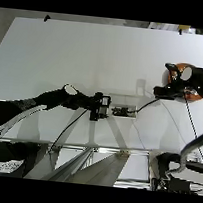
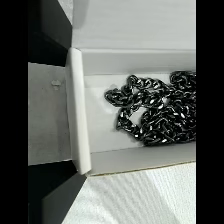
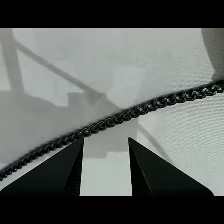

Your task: Fold the box and place the chain.

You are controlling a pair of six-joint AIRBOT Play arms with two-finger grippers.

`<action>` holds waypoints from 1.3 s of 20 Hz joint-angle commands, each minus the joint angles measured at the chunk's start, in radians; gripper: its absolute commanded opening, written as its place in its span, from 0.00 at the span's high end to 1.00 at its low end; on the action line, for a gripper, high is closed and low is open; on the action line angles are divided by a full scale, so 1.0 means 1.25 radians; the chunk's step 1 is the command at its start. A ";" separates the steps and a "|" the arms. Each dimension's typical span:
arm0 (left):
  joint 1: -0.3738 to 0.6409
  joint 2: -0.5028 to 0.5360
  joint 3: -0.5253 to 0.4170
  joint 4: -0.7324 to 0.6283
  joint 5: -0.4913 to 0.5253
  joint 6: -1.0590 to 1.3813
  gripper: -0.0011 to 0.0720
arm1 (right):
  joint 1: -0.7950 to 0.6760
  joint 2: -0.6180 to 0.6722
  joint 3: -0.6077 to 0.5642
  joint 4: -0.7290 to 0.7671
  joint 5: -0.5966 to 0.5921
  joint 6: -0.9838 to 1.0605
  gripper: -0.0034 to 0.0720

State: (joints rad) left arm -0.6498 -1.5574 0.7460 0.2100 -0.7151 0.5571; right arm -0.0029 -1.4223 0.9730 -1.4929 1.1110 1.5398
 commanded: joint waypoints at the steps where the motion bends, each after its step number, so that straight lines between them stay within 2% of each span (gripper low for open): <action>1: 0.000 0.000 0.000 0.000 0.000 0.000 0.84 | 0.000 -0.023 0.000 -0.012 0.000 0.021 0.57; 4: 0.000 0.000 0.000 0.000 0.000 0.000 0.84 | 0.000 -0.039 0.000 -0.012 -0.001 0.022 0.58; 10: 0.000 0.000 0.000 0.000 0.000 0.000 0.84 | 0.000 -0.049 0.000 -0.012 -0.017 0.022 0.67; 11: 0.000 0.000 0.000 0.000 0.000 0.000 0.84 | 0.000 -0.049 0.000 -0.011 -0.018 0.022 0.73; 13: 0.000 0.000 0.000 0.000 0.000 0.000 0.84 | 0.000 -0.049 0.000 -0.007 -0.016 0.022 0.76; 15: 0.000 0.000 0.000 0.000 0.000 0.000 0.84 | 0.003 -0.049 0.000 0.002 -0.013 0.020 0.92; 20: 0.000 0.000 0.000 0.000 0.000 0.000 0.84 | 0.029 -0.024 0.000 0.003 0.016 -0.020 0.93; 23: 0.000 0.001 0.000 0.000 0.000 0.000 0.84 | 0.044 0.059 0.000 0.004 0.022 -0.042 0.93; 26: 0.000 0.000 0.000 0.000 0.000 0.000 0.84 | 0.058 0.164 0.000 0.015 0.068 -0.064 0.93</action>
State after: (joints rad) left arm -0.6498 -1.5574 0.7460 0.2100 -0.7151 0.5568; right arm 0.0528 -1.3190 0.9714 -1.4876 1.1503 1.4937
